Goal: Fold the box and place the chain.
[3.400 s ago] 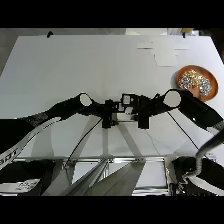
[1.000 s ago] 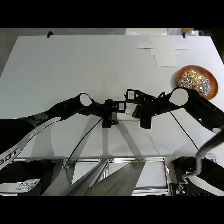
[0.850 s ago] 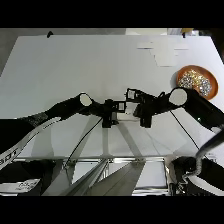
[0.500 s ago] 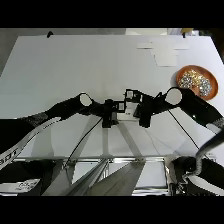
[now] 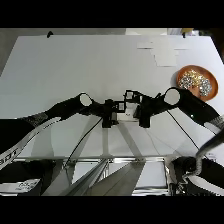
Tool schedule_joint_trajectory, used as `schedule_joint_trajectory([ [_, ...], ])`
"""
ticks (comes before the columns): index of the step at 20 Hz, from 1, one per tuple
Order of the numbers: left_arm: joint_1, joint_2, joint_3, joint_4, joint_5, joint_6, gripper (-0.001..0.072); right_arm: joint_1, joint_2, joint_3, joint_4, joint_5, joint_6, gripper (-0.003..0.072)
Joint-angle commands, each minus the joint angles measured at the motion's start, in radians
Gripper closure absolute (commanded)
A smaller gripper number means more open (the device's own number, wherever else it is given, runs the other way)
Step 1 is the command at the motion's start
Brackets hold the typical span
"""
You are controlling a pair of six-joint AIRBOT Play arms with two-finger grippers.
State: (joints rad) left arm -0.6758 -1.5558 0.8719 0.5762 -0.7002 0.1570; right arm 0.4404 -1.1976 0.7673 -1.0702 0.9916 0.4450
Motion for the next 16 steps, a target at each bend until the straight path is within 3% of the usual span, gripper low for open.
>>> schedule_joint_trajectory([
  [1, 0.001, 0.001, 0.0, 0.0, 0.0, 0.0, 0.0647, 0.0, -0.005, -0.008, -0.006, -0.015, -0.001, 0.0667],
  [6, 0.001, 0.001, 0.0, 0.0, 0.0, 0.0, 0.0647, 0.0, 0.01, -0.007, -0.006, -0.017, -0.001, 0.0667],
  [11, 0.001, 0.001, 0.0, 0.0, 0.0, 0.0, 0.0647, -0.01, 0.127, -0.007, -0.002, -0.056, 0.032, 0.0664],
  [14, 0.001, 0.001, 0.0, 0.0, 0.0, 0.0, 0.0647, -0.101, 0.199, -0.008, -0.013, -0.035, 0.197, 0.0666],
  [16, 0.001, 0.001, 0.0, 0.0, 0.0, 0.0, 0.0647, -0.208, 0.239, -0.008, -0.061, 0.033, 0.441, 0.0667],
])
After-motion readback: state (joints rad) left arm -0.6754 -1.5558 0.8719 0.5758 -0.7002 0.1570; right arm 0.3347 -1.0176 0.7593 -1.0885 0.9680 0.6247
